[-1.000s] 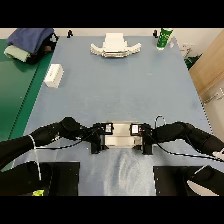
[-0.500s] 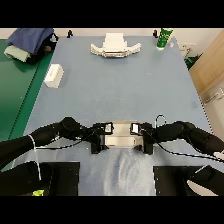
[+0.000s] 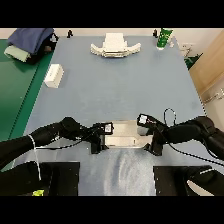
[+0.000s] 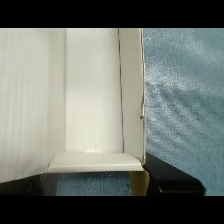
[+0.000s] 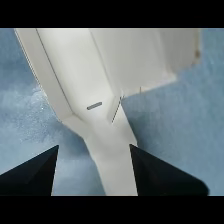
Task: Fold the box.
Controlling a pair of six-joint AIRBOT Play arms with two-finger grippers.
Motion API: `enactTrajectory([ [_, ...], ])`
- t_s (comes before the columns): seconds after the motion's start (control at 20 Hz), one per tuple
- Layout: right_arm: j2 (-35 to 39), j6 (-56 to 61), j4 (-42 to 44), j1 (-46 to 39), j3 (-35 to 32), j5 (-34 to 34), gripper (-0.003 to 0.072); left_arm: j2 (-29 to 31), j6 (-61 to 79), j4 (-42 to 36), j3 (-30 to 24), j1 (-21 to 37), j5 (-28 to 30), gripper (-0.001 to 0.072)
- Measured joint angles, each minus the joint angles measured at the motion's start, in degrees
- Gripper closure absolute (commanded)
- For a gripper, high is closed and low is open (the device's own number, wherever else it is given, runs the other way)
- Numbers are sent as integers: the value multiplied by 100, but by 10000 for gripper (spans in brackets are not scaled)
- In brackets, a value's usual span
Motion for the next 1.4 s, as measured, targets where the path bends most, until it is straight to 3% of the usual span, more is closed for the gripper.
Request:
enactTrajectory([
  [0.05,114,603,-59,0,105,-313,207,0,0,0,0,0,2,182],
  [0.1,199,1174,-35,-2,179,-549,339,0,0,0,0,0,0,182],
  [0.25,282,2483,907,46,293,-863,370,0,0,0,0,0,0,182],
  [0.3,247,2758,1322,109,313,-785,460,0,0,0,0,0,0,182],
  [0.5,-144,3432,2406,612,374,549,465,0,0,0,0,0,0,182],
  [0.65,-625,3668,2612,754,507,1895,466,0,0,0,0,0,0,182],
  [0.8,-1207,3775,2658,647,634,2677,466,0,-2,2,0,0,-2,182],
  [1.15,-2341,3781,2677,686,717,3169,466,0,-11,0,0,0,0,182],
  [1.4,-2658,3624,2669,804,721,3230,466,0,-11,-2,0,0,0,182],
])
